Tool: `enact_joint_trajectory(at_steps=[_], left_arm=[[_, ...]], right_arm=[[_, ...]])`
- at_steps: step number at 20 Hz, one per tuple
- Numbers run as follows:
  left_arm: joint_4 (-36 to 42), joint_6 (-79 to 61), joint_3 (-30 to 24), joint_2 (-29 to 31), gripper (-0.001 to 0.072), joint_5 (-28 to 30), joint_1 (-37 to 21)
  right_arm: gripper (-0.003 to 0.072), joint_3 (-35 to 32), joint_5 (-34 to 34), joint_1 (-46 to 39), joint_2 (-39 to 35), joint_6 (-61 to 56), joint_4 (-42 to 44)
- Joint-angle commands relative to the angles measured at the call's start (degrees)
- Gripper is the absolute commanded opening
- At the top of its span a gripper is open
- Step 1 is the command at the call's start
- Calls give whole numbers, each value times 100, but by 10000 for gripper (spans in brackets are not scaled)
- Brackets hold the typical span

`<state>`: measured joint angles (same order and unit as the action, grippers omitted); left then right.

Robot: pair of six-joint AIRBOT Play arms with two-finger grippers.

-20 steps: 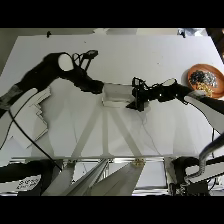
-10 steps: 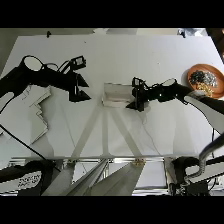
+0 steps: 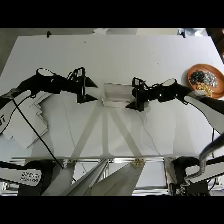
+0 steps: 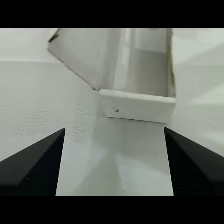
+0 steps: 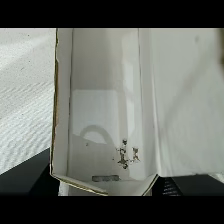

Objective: Fold the box and place the chain.

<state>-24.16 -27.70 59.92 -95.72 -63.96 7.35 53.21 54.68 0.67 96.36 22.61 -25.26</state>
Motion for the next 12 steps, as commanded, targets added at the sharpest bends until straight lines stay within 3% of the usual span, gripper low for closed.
enact_joint_trajectory(at_steps=[1, 7, 12], left_arm=[[376, -317, -2, -219, 700, 125, 28], [-39, -315, 107, -243, 699, 61, 275], [-55, -315, 267, -243, 698, -363, 278]], right_arm=[[457, 4, 0, 2, -4, -2, 2], [457, 4, 0, 4, -4, 0, 2], [457, 4, 0, 2, -4, 0, 2]])
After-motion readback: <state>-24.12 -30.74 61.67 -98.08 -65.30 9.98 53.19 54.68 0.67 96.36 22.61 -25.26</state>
